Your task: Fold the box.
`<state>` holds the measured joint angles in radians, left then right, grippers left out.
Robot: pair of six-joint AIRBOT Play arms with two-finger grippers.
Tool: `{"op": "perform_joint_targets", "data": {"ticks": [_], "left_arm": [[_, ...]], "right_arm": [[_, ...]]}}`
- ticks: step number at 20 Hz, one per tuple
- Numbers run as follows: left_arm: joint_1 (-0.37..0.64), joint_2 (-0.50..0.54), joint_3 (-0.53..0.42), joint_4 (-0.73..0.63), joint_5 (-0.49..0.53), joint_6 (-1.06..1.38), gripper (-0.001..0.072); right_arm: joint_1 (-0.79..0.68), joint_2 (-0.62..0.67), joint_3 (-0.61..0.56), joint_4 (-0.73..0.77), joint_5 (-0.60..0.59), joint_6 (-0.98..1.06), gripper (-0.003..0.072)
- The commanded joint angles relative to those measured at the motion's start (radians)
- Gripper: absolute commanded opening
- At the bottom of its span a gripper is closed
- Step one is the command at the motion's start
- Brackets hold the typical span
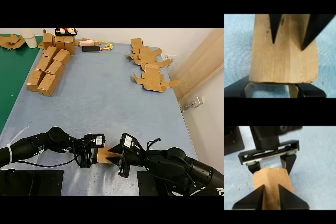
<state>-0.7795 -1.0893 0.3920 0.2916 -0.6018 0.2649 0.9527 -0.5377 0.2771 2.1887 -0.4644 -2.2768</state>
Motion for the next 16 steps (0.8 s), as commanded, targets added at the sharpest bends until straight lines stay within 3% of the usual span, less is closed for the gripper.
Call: {"op": "perform_joint_targets", "data": {"ticks": [1, 3, 13, 14, 16], "left_arm": [[0.000, 0.000, 0.001, 0.000, 0.000, 0.000, 0.0509], [0.000, 0.000, 0.001, 0.000, 0.000, 0.000, 0.0509], [0.000, 0.000, 0.001, 0.000, 0.000, 0.000, 0.0508], [0.000, 0.000, 0.001, 0.000, 0.000, 0.000, 0.0508], [0.000, 0.000, 0.001, 0.000, 0.000, 0.000, 0.0509]], "right_arm": [[0.013, 0.053, 0.004, -0.139, -0.017, 0.007, 0.0421], [0.013, 0.045, 0.004, -0.219, -0.047, 0.007, 0.0480], [0.015, 0.001, 0.004, -0.198, -0.054, -0.105, 0.0483], [0.015, 0.001, 0.004, -0.187, -0.054, -0.125, 0.0520], [0.015, 0.001, 0.004, -0.187, -0.060, -0.148, 0.0521]]}}
